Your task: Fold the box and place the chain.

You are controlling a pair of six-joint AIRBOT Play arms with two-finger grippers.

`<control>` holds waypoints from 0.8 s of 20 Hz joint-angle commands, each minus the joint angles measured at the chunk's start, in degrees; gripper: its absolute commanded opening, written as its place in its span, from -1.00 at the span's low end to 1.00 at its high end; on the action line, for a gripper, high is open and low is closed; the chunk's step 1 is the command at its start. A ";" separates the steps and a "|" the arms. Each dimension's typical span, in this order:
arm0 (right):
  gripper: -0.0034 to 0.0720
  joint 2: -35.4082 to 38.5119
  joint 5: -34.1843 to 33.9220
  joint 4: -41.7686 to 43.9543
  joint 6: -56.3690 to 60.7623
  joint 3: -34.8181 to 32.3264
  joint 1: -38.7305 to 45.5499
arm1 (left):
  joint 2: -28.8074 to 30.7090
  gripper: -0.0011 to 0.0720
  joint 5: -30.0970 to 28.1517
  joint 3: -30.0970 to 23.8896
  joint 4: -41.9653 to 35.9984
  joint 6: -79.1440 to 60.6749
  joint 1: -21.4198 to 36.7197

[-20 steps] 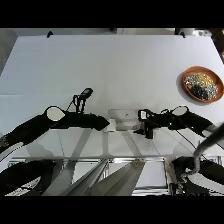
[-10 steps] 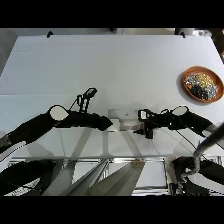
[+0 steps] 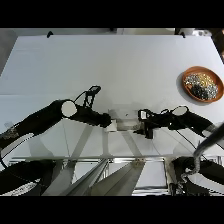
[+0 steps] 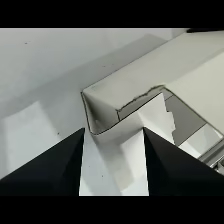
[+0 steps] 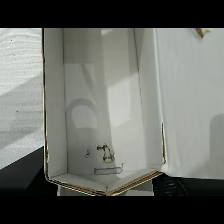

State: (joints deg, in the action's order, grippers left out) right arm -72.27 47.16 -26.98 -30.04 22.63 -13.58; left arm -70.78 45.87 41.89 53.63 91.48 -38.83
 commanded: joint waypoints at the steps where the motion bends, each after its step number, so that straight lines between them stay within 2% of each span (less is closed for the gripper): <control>1: 0.17 0.00 0.02 0.00 0.02 0.07 -0.02 | -0.70 0.17 2.43 3.48 9.53 12.20 -1.57; 7: 0.17 0.00 0.00 0.00 0.02 0.07 -0.02 | -8.00 0.18 8.48 10.95 10.34 16.02 -5.95; 10: 0.17 0.00 0.02 0.00 0.02 0.07 -0.02 | -8.48 0.18 9.75 12.83 11.19 19.37 -6.27; 16: 0.17 0.00 0.00 0.00 0.02 0.07 -0.02 | -8.46 0.18 17.73 14.86 18.40 28.46 -6.38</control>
State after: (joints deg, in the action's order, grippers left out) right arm -72.27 47.13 -27.00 -30.04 22.63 -13.58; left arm -79.05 59.07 55.94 68.77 115.00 -45.04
